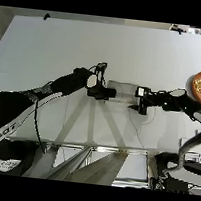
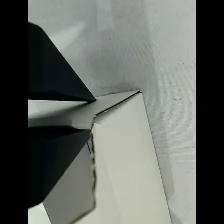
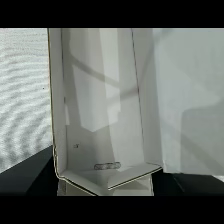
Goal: Fold the box and place the chain.
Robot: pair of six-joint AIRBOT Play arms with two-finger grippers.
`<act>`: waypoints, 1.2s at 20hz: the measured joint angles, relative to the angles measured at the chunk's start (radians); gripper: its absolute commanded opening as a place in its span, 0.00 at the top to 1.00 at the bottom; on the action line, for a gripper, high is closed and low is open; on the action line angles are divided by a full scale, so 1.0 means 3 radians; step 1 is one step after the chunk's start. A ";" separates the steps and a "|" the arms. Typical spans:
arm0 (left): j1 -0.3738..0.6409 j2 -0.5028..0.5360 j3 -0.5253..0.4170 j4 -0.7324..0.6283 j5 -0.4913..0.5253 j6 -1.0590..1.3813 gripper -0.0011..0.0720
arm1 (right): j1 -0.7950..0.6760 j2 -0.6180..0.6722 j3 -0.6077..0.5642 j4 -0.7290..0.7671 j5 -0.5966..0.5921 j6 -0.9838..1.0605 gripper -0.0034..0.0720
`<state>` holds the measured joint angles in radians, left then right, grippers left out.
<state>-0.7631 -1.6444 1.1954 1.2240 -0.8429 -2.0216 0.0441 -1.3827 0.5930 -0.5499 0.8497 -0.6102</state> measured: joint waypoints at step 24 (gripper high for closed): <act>-0.0167 -0.0019 -0.0003 0.0186 0.0097 -0.0024 0.97 | -0.0003 0.0003 0.0000 -0.0004 0.0000 -0.0001 0.41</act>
